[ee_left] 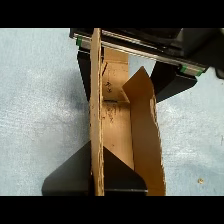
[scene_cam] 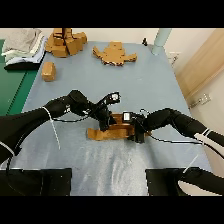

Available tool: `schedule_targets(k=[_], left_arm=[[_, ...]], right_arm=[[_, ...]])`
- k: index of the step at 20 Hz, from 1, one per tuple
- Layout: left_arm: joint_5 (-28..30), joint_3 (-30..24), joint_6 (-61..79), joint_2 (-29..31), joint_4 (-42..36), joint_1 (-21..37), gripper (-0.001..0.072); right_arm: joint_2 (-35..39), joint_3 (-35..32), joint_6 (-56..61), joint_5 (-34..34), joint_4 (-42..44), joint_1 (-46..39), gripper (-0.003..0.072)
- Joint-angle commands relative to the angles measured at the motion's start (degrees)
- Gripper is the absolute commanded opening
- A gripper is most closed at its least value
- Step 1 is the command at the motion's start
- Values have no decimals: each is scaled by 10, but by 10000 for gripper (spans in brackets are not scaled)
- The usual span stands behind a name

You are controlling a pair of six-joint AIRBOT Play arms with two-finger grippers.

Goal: Fold the box.

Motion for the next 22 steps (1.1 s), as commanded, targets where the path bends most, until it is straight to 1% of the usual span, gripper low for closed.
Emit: schedule_targets(k=[1, 6, 14, 16, 22], left_arm=[[0, 0, 0, 0, 0, 0, 15], [0, 0, 0, 0, 0, 0, 14], [0, 0, 0, 0, 0, 0, 14], [0, 0, 0, 0, 0, 0, 14], [0, 0, 0, 0, 0, 0, 14]], right_arm=[[4, 1, -5, 2, -15, 0, 719], [8, 1, -5, -22, -16, 0, 719], [-13, 1, -5, -12, -14, 0, 717], [-17, 1, -5, -12, -14, 0, 705], [-17, 1, -5, 7, -13, 0, 705]])
